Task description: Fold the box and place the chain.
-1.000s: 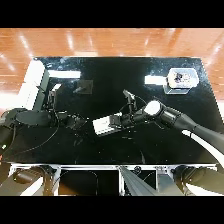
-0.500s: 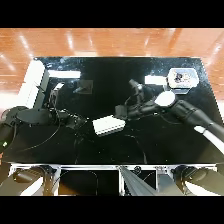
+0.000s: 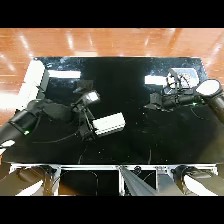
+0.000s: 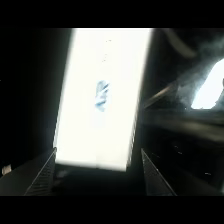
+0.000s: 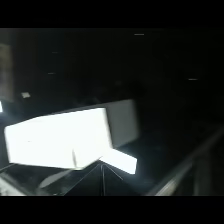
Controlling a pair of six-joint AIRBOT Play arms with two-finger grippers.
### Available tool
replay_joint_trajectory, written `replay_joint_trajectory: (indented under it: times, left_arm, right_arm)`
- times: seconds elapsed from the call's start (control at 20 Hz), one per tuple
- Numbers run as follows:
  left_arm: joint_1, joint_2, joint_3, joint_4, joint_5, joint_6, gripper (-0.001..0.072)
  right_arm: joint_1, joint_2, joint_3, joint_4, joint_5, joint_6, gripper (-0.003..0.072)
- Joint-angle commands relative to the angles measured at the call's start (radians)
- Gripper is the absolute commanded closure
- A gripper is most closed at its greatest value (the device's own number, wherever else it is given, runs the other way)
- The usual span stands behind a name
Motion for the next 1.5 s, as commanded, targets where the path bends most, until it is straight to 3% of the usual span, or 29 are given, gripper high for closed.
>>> replay_joint_trajectory:
  times: [0.0, 1.15, 1.2, 1.3, 1.35, 1.45]
  left_arm:
    - [-0.088, -0.066, 0.011, 0.048, -0.105, 0.079, 0.0079]
    - [-0.086, -0.2, 0.02, 0.012, -0.106, 0.038, 0.0107]
    - [-0.086, -0.203, 0.02, 0.011, -0.107, 0.037, 0.02]
    - [-0.086, -0.205, 0.02, 0.012, -0.103, 0.038, 0.0645]
    - [-0.086, -0.205, 0.021, 0.012, -0.103, 0.037, 0.0685]
    - [-0.084, -0.203, 0.027, 0.021, -0.096, -0.013, 0.0687]
  right_arm:
    - [-0.032, 0.005, 0.001, -0.086, 0.008, 0.025, 0.0658]
    - [-0.032, 0.005, 0.001, -0.092, -0.056, 0.024, 0.0659]
    - [-0.032, 0.005, 0.001, -0.092, -0.056, 0.024, 0.0659]
    - [-0.032, 0.005, 0.001, -0.092, -0.06, 0.024, 0.0659]
    - [-0.032, 0.005, 0.001, -0.092, -0.063, 0.024, 0.0659]
    - [-0.032, 0.005, 0.001, -0.092, -0.071, 0.024, 0.0659]
